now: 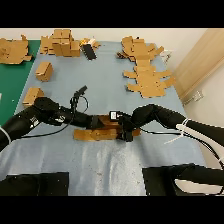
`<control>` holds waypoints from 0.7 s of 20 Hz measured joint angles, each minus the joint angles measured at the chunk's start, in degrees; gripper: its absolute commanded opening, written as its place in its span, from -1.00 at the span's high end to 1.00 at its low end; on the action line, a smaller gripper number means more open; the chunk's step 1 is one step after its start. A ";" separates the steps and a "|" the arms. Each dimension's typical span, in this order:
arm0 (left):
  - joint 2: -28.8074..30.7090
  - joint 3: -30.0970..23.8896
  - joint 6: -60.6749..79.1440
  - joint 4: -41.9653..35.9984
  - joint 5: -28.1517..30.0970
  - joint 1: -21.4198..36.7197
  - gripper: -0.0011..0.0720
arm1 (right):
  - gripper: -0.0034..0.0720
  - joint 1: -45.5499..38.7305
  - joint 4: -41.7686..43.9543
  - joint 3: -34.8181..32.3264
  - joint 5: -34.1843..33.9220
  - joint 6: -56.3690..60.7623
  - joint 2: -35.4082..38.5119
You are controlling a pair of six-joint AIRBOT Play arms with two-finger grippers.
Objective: Fold the box.
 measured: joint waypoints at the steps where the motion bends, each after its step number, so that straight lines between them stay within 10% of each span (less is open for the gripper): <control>1: -0.98 0.02 0.24 -1.53 2.34 0.20 0.94 | -0.41 0.00 0.00 0.00 0.00 0.02 0.00; 14: -14.12 4.44 -6.36 7.52 13.07 -0.17 0.94 | -0.41 0.00 0.00 0.00 -0.02 0.02 0.00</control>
